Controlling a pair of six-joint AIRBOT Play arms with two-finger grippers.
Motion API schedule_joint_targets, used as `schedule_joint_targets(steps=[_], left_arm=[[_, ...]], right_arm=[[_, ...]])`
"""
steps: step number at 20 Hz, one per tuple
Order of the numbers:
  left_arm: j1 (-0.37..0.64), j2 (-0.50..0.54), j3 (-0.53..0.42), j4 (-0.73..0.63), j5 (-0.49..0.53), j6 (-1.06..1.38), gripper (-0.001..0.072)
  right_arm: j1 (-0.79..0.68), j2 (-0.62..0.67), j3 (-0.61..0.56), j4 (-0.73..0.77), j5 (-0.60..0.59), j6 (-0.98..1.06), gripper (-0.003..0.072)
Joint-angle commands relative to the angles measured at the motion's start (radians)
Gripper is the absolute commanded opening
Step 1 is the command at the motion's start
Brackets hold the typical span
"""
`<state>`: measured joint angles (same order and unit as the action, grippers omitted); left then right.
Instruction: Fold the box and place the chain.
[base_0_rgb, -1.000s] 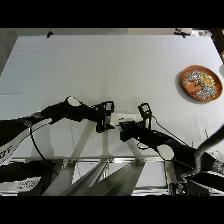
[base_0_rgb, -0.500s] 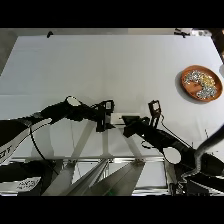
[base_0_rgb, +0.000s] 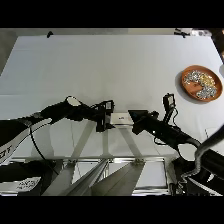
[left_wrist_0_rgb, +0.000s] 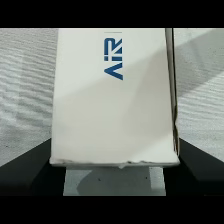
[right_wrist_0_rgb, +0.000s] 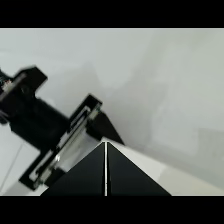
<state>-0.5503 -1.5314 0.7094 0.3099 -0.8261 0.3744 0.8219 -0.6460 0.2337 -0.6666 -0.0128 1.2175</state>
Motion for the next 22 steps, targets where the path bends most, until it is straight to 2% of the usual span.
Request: schedule_joint_targets(steps=[1,3,7,9,11,14,20,21,22], left_arm=[[0.0,0.001,0.0,0.0,0.0,0.0,0.0394],[0.0,0.001,0.0,0.0,-0.001,0.0,0.0394],[0.0,0.001,0.0,0.0,-0.001,0.0,0.0394],[0.0,0.0,0.0,0.0,0.0,0.0,0.0394],[0.0,0.001,0.0,0.0,-0.001,0.0,0.0394],[0.0,0.0,0.0,0.0,0.0,0.0,0.0394],[0.0,0.0,0.0,-0.005,-0.012,0.0,0.0387],[0.0,0.001,0.0,-0.009,-0.012,0.0,0.0318],[0.0,0.002,0.0,-0.009,-0.012,0.0,0.0157]], right_arm=[[-0.084,0.012,0.001,-0.004,0.276,0.069,0.0013],[-0.183,0.012,0.005,-0.027,0.493,0.171,0.0013],[-0.437,0.012,0.021,-0.139,1.01,0.28,0.0013],[-0.533,0.012,0.026,-0.254,1.183,0.358,0.0012],[-0.584,0.012,0.027,-0.406,1.286,0.487,0.0012],[-0.592,0.012,0.027,-0.542,1.364,0.632,0.0013],[-0.592,0.012,0.027,-0.542,1.293,0.644,0.0013],[-0.592,0.012,0.027,-0.542,1.271,0.644,0.0013],[-0.592,0.012,0.027,-0.542,1.247,0.644,0.0013]])
